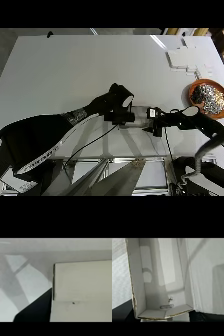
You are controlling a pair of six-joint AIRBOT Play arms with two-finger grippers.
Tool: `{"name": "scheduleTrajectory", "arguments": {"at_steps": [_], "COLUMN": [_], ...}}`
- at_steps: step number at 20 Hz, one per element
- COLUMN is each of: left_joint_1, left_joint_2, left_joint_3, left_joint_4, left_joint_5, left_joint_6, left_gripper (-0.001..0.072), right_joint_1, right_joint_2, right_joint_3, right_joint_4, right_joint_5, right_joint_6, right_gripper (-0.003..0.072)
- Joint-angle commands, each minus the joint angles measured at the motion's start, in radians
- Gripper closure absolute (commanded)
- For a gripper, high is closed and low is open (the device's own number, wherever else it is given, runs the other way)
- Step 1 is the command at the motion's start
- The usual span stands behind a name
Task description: Fold the box and place the chain.
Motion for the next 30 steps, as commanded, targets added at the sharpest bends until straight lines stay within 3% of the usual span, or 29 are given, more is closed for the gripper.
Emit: {"name": "scheduleTrajectory", "arguments": {"at_steps": [1,3,6,9,10,12,15,18,20,22,26,30], "left_joint_1": [-0.001,-0.001,0.0,-0.001,0.0,0.0,0.006,0.021,0.024,0.039,0.082,0.183], "left_joint_2": [0.0,0.0,0.0,0.0,0.0,0.006,0.051,0.109,0.154,0.203,0.326,0.461], "left_joint_3": [-0.018,-0.02,-0.02,-0.02,-0.02,-0.02,-0.02,-0.02,-0.02,-0.02,-0.062,-0.241], "left_joint_4": [-0.005,-0.004,-0.005,-0.005,-0.006,-0.007,-0.004,-0.008,-0.008,-0.005,-0.018,-0.138], "left_joint_5": [0.021,0.023,0.025,0.027,0.03,0.028,0.028,0.015,-0.07,-0.118,-0.039,0.035], "left_joint_6": [-0.011,-0.02,-0.019,-0.012,-0.012,-0.011,0.132,0.31,0.447,0.537,0.65,1.002], "left_gripper": [0.0529,0.0533,0.0707,0.0707,0.069,0.0512,0.0375,0.0355,0.0342,0.0268,0.0268,0.0249], "right_joint_1": [0.0,0.0,0.0,0.0,0.0,0.0,0.0,0.0,0.0,0.0,0.0,0.0], "right_joint_2": [0.001,0.001,0.001,0.001,0.001,0.001,0.001,0.001,0.001,0.001,0.001,0.001], "right_joint_3": [0.0,0.0,0.0,0.0,0.0,0.0,0.0,0.0,0.0,0.0,0.0,0.0], "right_joint_4": [0.0,0.0,0.0,0.0,0.0,0.0,0.0,0.0,0.0,0.0,0.0,0.0], "right_joint_5": [0.0,0.0,0.0,0.0,0.0,0.0,0.0,0.0,0.0,0.0,0.0,0.0], "right_joint_6": [0.0,0.0,0.0,0.0,0.0,0.0,0.0,0.0,0.0,0.0,0.0,0.0], "right_gripper": [0.033,0.033,0.033,0.033,0.033,0.033,0.033,0.033,0.033,0.033,0.033,0.033]}}
